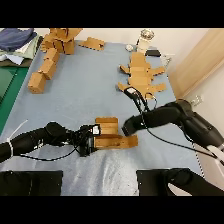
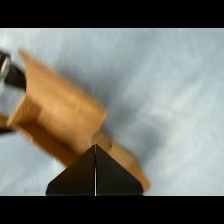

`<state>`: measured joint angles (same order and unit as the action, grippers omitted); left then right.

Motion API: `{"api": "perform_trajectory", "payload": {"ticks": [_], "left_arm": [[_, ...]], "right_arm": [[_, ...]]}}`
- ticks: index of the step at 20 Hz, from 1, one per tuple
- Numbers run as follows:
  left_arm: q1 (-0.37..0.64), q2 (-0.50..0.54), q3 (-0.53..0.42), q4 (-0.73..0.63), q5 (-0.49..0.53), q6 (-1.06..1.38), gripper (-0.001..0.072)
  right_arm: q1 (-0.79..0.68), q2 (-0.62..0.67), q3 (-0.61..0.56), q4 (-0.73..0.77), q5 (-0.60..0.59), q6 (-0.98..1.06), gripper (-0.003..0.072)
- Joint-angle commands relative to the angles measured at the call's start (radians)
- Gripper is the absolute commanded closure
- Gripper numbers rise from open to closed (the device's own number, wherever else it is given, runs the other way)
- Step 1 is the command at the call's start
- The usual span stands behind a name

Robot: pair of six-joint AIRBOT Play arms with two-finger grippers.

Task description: Fold the box.

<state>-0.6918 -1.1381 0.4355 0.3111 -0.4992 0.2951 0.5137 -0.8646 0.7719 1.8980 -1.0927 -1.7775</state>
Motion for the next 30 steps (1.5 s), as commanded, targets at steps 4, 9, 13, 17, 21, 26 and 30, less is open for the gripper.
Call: {"api": "perform_trajectory", "payload": {"ticks": [4, 9, 13, 17, 21, 26, 30], "left_arm": [[0.000, -0.001, 0.000, 0.000, 0.000, 0.000, 0.0114], [0.000, -0.001, 0.000, 0.000, 0.000, 0.000, 0.0114], [0.000, -0.001, 0.000, 0.000, 0.000, 0.000, 0.0114], [0.000, -0.001, 0.000, 0.000, 0.000, 0.000, 0.0114], [0.000, -0.001, 0.000, 0.000, 0.000, 0.000, 0.0114], [0.000, -0.001, 0.000, 0.000, 0.000, 0.000, 0.0113], [0.000, -0.001, 0.000, 0.000, 0.000, 0.000, 0.0114]], "right_arm": [[0.132, 0.130, -0.179, -0.014, -0.193, -0.203, 0.0347], [0.161, 0.015, -0.239, -0.183, 0.198, -0.267, 0.0171], [0.161, -0.098, -0.239, -0.189, 0.349, -0.327, 0.0172], [0.162, -0.100, -0.238, -0.154, 0.332, -0.420, 0.0398], [0.162, -0.068, -0.238, -0.079, 0.301, -0.554, 0.0649], [0.162, -0.068, -0.238, 0.010, 0.333, -0.697, 0.0648], [0.162, -0.080, -0.242, 0.018, 0.319, -0.701, 0.0647]]}}
